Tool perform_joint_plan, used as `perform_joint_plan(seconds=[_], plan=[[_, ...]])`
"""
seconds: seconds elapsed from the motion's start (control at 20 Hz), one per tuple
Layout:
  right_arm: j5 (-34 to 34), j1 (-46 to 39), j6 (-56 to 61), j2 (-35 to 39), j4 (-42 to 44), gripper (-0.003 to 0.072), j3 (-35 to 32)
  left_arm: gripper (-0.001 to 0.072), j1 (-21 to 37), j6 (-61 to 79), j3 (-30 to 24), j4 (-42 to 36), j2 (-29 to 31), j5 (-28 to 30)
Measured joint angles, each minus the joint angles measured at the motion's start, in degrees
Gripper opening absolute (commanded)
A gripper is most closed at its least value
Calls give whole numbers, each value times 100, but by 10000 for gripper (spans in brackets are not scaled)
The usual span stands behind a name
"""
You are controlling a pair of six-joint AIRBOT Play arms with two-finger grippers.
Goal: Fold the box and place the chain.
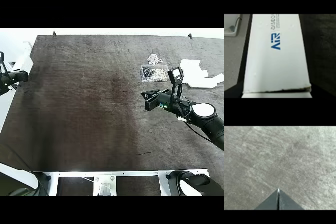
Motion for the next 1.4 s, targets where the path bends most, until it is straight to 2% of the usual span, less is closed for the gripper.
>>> perform_joint_plan(seconds=[0.65,0.7,0.75,1.35,1.4], plan=[[-68,0,-2,-291,46,7,0,36,-7,1095,-2,-710,-389,-144],[-76,0,-2,-293,61,7,0,361,-7,1108,-4,-719,-391,-188],[-76,0,-2,-293,70,7,0,720,-7,1117,0,-750,-387,-201],[-96,0,-2,-293,103,7,0,720,-2,1128,0,-754,-343,-356],[-96,0,-2,-293,103,31,0,720,-2,1128,-2,-741,-323,-415]])
